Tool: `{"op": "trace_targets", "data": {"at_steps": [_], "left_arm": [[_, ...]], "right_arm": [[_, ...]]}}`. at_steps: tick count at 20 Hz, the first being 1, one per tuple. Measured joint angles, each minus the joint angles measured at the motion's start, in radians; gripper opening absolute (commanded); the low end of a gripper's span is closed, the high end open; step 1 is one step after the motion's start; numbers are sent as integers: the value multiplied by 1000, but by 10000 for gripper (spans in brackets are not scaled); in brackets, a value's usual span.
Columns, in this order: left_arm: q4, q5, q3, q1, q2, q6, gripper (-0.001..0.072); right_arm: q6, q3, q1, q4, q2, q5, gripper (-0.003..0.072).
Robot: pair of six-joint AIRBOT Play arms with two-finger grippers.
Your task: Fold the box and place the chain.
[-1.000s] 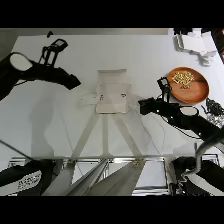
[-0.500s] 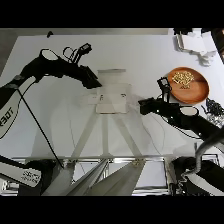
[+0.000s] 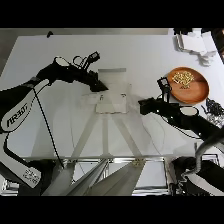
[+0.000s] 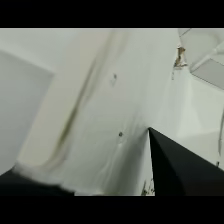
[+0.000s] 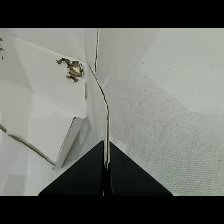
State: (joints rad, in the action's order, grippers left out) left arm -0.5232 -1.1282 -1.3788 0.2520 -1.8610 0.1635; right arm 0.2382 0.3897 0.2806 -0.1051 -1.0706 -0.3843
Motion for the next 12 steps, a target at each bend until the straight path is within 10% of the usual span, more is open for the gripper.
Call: {"op": "trace_targets", "data": {"at_steps": [2,12], "left_arm": [[11,-12,0,11,-6,-34,3],[33,-26,-1,23,-11,-92,13]], "right_arm": [[0,0,0,0,0,0,12],[0,0,0,0,0,1,12]]}}
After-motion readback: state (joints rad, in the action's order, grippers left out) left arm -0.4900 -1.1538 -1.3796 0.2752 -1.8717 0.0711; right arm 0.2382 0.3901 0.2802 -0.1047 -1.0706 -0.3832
